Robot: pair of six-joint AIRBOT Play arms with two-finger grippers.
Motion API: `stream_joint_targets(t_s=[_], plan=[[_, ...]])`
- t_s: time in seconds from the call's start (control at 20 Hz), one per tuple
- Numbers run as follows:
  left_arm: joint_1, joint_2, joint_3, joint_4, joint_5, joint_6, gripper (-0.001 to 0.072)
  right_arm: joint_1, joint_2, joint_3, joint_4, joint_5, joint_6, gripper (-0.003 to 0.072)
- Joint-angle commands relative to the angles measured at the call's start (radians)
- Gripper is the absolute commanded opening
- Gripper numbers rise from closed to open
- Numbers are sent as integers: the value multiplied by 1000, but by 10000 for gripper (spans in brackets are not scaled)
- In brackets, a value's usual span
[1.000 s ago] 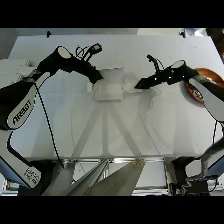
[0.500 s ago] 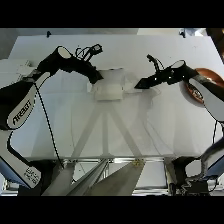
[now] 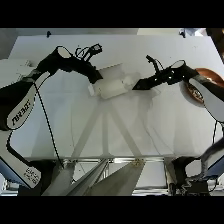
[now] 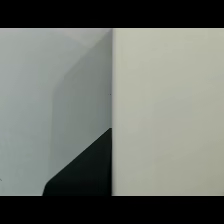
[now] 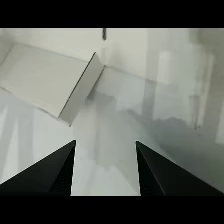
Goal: Fold the box and place the chain.
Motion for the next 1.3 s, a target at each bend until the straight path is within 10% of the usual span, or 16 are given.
stream_joint_targets(t_s=[0.0,0.45,0.95,1.25], plan=[[1,35,0,2,-45,23,4,-22,23,0,-22,54,2,418],[-7,138,0,-39,-456,90,-1,-227,140,0,-26,80,19,397],[-187,253,-5,53,-474,90,-1,-281,140,0,-27,76,19,397],[-181,305,-167,39,-330,171,1,-281,140,0,-27,76,19,397]])
